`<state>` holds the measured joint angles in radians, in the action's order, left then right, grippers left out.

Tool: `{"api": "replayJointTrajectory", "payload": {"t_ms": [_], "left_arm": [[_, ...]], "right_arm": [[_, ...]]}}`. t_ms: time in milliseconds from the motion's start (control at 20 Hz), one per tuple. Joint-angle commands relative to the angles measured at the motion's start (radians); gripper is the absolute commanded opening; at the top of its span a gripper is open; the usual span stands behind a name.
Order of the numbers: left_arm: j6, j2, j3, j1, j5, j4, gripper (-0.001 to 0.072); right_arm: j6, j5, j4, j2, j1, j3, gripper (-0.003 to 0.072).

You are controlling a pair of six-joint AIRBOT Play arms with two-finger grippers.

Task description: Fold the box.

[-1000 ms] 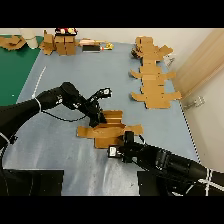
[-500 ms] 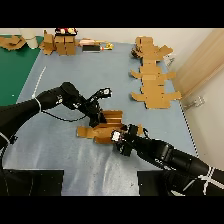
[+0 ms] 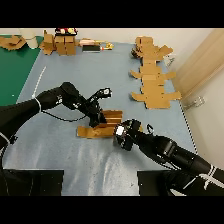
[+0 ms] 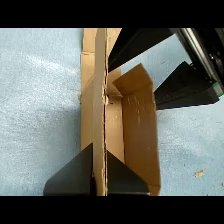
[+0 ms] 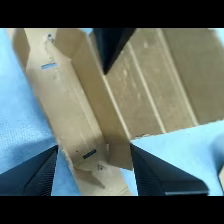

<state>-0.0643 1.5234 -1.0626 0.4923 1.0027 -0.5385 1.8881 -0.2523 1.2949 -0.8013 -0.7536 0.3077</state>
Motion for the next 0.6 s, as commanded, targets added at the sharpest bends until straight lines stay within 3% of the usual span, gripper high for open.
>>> {"api": "replayJointTrajectory", "payload": {"t_ms": [0, 250, 550], "left_arm": [[0.0, 0.001, 0.0, 0.001, 0.0, 0.0, 0.0014], [0.0, 0.0, 0.0, 0.001, 0.0, 0.0, 0.0014], [0.0, 0.001, 0.0, 0.001, 0.0, 0.0, 0.0015]], "right_arm": [[0.118, 0.018, 0.106, 0.005, 0.032, 0.001, 0.072], [0.418, -0.062, 0.422, 0.004, 0.08, 0.013, 0.072], [1.077, -0.34, 0.929, -0.069, 0.305, 0.12, 0.072]]}}
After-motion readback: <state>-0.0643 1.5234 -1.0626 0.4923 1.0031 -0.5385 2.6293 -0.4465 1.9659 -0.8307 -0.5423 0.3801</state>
